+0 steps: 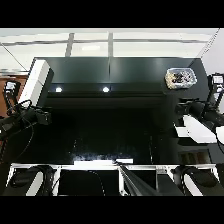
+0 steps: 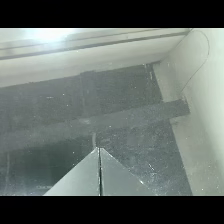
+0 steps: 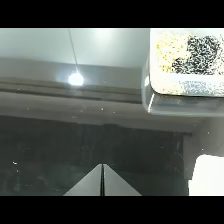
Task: Fold the box and place the chain.
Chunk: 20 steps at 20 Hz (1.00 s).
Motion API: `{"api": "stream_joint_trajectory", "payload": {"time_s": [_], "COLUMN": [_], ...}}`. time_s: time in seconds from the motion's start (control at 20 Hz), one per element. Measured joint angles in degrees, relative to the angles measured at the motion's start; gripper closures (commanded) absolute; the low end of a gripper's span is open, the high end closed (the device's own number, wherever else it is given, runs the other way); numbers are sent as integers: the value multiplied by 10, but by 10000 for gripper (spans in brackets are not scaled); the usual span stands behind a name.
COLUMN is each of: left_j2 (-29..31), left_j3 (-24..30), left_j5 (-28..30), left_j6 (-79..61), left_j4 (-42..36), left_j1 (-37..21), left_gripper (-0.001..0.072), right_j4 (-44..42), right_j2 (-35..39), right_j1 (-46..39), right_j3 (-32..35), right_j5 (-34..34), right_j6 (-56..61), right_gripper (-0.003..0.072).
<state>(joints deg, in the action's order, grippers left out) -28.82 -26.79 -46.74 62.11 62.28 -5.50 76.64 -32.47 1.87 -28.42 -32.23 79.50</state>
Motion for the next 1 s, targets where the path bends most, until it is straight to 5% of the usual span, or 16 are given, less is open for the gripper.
{"api": "stream_joint_trajectory", "payload": {"time_s": [0.3, 0.45, 0.5, 0.55, 0.6, 0.65, 0.8, 1.0], "left_j2": [0, -1, -3, -6, -8, -12, -21, -28], "left_j3": [0, 0, 0, 0, 0, 0, 0, 0], "left_j5": [10, 45, 57, 69, 78, 84, 94, 100], "left_j6": [0, 1, 1, 1, 1, 1, 1, 1], "left_j4": [-1, -6, -6, -8, -11, -13, -17, -19], "left_j1": [0, 0, 0, 0, 0, 0, 1, 1], "left_gripper": [679, 678, 598, 256, 9, 6, 6, 6], "right_j4": [-13, 17, 37, 53, 61, 61, 57, 75], "right_j2": [0, -3, -8, -17, -31, -48, -123, -256], "right_j1": [0, -1, -4, -14, -32, -56, -162, -352], "right_j3": [0, 1, 1, -1, -7, -16, -63, -189], "right_j5": [29, 106, 147, 188, 217, 225, 167, -17], "right_j6": [0, 0, 0, 0, 1, 3, 24, 77], "right_gripper": [670, 669, 650, 454, 92, -15, -12, -12]}}
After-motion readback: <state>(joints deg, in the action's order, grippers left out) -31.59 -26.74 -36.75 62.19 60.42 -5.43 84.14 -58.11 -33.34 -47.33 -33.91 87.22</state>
